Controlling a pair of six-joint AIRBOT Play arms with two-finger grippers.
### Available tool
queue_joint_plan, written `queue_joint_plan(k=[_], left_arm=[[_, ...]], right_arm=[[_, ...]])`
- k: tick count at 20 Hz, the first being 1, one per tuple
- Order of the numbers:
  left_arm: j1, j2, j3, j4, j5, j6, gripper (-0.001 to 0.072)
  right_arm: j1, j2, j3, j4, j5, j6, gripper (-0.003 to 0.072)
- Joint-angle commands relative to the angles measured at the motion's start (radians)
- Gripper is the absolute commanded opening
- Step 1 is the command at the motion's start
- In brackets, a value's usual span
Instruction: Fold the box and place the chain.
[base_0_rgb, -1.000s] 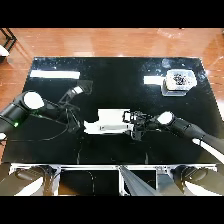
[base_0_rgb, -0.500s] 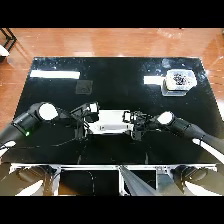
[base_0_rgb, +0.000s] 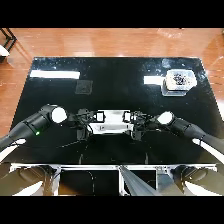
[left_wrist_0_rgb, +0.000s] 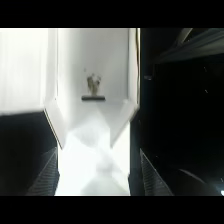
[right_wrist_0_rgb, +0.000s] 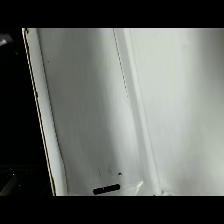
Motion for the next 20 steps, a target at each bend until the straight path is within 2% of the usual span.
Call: queue_joint_plan(k=[1, 10, 20], left_arm=[[-0.021, -0.015, 0.000, 0.009, 0.042, 0.005, 0.0614], [-0.021, -0.017, 0.000, -0.121, 0.072, 0.006, 0.0614], [0.017, -0.023, 0.000, -0.119, 0.043, 0.005, 0.0596]], right_arm=[[0.000, 0.000, 0.001, 0.000, 0.001, 0.000, 0.0307], [0.000, 0.000, 0.001, 0.000, 0.001, 0.000, 0.0307], [0.000, 0.000, 0.001, 0.000, 0.001, 0.000, 0.0307]])
